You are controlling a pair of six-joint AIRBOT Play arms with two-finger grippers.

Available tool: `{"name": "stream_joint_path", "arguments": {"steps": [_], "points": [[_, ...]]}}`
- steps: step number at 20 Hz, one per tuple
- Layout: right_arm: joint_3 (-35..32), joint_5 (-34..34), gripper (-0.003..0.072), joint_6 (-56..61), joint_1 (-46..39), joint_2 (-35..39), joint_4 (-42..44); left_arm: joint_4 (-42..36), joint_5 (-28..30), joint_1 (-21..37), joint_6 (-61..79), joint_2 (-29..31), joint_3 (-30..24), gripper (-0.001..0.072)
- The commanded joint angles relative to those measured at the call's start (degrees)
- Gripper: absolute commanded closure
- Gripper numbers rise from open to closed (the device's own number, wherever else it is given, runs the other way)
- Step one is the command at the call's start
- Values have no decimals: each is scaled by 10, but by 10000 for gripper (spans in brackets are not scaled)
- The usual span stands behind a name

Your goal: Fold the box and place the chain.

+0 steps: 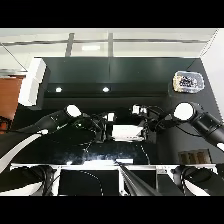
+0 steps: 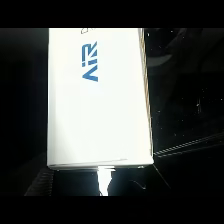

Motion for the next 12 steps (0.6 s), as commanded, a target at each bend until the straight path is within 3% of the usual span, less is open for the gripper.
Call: {"name": "stream_joint_path", "arguments": {"steps": [1, 12], "points": [[-1, 1, 268, 1, 10, 0, 0, 0, 0, 0, 0, 0, 0, 355], [-1, 29, 268, 43, 10, 0, -1, 0, 0, 0, 0, 0, 0, 354]]}}
